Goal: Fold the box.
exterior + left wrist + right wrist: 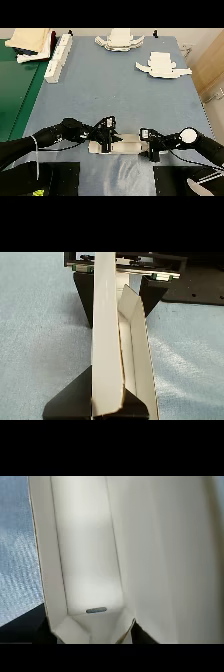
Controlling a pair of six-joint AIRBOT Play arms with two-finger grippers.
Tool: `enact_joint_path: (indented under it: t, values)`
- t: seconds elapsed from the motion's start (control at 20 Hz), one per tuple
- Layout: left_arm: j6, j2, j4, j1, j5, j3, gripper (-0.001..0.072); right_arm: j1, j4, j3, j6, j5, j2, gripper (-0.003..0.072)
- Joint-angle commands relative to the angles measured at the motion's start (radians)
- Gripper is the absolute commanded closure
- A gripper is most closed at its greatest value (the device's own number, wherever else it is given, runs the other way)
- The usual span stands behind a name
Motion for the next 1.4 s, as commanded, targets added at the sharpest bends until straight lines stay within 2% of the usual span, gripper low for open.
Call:
enact_joint_path:
  t: [0.0,1.35]
  values:
    - [0.000,-0.001,0.000,0.000,0.000,0.001,0.0693,-0.001,-0.005,0.001,0.002,-0.060,0.000,0.0173]
    - [-0.008,0.000,0.000,-0.001,-0.018,0.002,0.0691,-0.001,-0.003,0.001,0.002,-0.060,0.001,0.0172]
